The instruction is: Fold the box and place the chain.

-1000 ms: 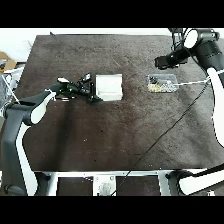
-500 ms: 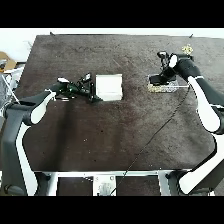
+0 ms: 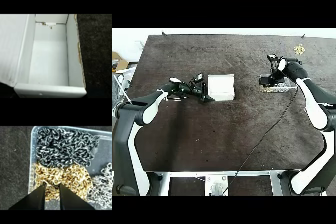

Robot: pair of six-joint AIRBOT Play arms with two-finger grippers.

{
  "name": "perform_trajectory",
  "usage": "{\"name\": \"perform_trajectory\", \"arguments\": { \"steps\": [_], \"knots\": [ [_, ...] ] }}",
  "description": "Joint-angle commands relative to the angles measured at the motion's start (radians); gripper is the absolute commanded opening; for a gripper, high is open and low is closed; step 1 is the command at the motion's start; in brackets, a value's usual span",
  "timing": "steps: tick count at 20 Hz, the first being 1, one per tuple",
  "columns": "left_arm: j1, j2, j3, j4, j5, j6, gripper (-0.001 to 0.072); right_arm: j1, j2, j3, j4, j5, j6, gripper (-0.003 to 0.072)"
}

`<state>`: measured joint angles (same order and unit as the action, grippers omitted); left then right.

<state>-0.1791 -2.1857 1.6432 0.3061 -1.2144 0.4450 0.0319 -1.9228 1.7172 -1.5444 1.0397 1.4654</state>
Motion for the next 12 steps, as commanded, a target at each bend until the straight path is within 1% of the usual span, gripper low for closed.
{"name": "perform_trajectory", "arguments": {
  "steps": [1,2,3,9,12],
  "knots": [
    [0.000,0.000,0.000,0.000,0.000,0.000,0.0412,0.000,0.001,0.000,0.006,0.009,0.000,0.0190],
    [0.000,0.000,0.000,0.000,0.000,0.000,0.0413,0.000,0.006,0.000,0.004,0.024,0.000,0.0047],
    [0.000,0.000,0.000,0.000,0.000,0.000,0.0412,0.000,0.017,0.000,0.004,0.034,0.000,0.0022],
    [0.000,0.000,0.000,0.000,0.000,0.000,0.0412,0.000,0.081,0.000,-0.023,0.078,0.000,0.0020],
    [0.000,0.000,0.000,0.000,0.000,0.000,0.0412,0.001,0.127,0.000,-0.022,0.089,0.000,0.0004]
  ]
}}
